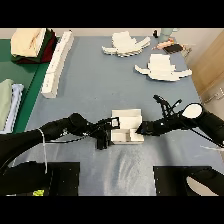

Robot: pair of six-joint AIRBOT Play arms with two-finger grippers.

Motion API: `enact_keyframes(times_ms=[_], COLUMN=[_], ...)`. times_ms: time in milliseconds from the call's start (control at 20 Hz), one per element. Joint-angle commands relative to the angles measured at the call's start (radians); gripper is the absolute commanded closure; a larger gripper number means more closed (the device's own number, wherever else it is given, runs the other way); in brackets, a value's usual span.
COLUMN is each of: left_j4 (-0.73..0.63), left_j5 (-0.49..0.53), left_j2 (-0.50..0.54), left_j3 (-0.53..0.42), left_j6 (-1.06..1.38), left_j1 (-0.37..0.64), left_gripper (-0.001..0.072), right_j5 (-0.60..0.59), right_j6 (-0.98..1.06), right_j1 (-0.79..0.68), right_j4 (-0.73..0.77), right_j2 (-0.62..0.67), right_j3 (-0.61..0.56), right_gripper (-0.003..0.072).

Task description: Fold the box.

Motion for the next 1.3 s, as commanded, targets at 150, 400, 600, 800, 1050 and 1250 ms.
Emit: enact_keyframes(times_ms=[150, 400, 600, 800, 1050, 1250], left_j4=[0.000, 0.000, 0.000, 0.000, 0.000, 0.000], left_j5=[0.000, 0.000, 0.000, 0.000, 0.000, 0.000], left_j2=[0.000, 0.000, 0.000, 0.000, 0.000, 0.000], left_j3=[0.001, 0.001, 0.001, 0.001, 0.001, 0.001], left_j6=[0.000, 0.000, 0.000, 0.000, 0.000, 0.000], left_j1=[0.000, 0.000, 0.000, 0.000, 0.000, 0.000], left_gripper=[0.0189, 0.0189, 0.0190, 0.0189, 0.0189, 0.0189], right_j5=[-0.121, -0.005, 0.147, 0.148, 0.157, 0.189], right_j6=[0.392, 0.851, 1.001, 1.061, 1.099, 1.114], right_j1=[0.240, 0.414, 0.511, 0.568, 0.575, 0.575], right_j4=[-0.318, -0.674, -0.811, -0.811, -0.812, -0.859], right_j2=[-0.039, -0.066, -0.183, -0.296, -0.360, -0.361], right_j3=[0.032, 0.164, 0.254, 0.310, 0.331, 0.331], right_gripper=[0.0228, 0.0228, 0.0259, 0.0261, 0.0409, 0.0683])
